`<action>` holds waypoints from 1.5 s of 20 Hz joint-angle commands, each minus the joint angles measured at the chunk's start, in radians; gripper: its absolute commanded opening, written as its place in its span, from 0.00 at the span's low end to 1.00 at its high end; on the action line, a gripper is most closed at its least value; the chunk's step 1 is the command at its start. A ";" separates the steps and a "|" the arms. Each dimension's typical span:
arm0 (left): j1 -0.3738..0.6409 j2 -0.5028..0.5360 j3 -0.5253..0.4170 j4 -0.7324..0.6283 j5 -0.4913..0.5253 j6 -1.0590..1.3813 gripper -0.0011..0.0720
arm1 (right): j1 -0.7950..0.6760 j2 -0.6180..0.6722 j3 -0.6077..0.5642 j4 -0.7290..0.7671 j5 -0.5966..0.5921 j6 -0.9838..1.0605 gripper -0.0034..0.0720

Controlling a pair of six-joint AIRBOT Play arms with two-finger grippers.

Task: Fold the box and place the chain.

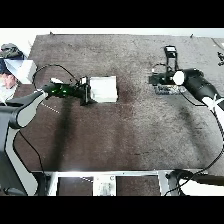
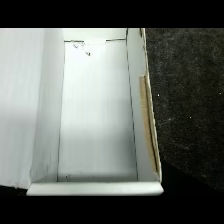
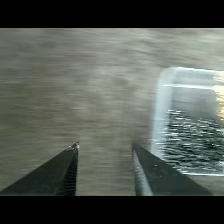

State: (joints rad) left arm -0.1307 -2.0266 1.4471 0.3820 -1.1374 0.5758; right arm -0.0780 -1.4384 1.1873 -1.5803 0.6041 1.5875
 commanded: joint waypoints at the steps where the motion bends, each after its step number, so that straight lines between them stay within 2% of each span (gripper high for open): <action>1: 0.001 0.000 0.000 0.000 0.001 0.000 0.29 | -0.121 -0.030 -0.015 0.103 0.003 -0.134 0.48; 4: 0.001 0.000 0.000 0.000 0.000 0.000 0.30 | -0.176 -0.077 0.010 0.180 0.048 -0.246 0.48; 12: 0.001 0.000 0.000 0.000 0.000 0.000 0.29 | -0.195 -0.281 0.252 0.167 0.292 -0.314 0.48; 14: 0.001 0.000 0.000 0.000 0.000 0.000 0.29 | -0.195 -0.293 0.252 0.168 0.291 -0.316 0.40; 23: 0.001 0.000 0.000 0.000 0.000 0.000 0.30 | -0.195 -0.335 0.252 0.168 0.278 -0.320 0.39; 24: 0.001 0.000 0.000 0.000 0.000 0.000 0.30 | -0.195 -0.334 0.253 0.167 0.267 -0.320 0.22; 25: 0.001 0.000 0.000 0.000 0.000 0.000 0.29 | -0.195 -0.332 0.253 0.167 0.257 -0.320 0.09; 27: 0.001 0.000 0.000 0.000 0.000 0.000 0.29 | -0.195 -0.321 0.253 0.168 0.254 -0.320 0.03; 30: 0.001 0.000 0.000 0.000 0.000 0.000 0.29 | -0.195 -0.273 0.253 0.167 0.254 -0.320 0.03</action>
State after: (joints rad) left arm -0.1307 -2.0266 1.4471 0.3820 -1.1374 0.5758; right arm -0.2737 -1.7416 1.4387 -1.4128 0.8642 1.2667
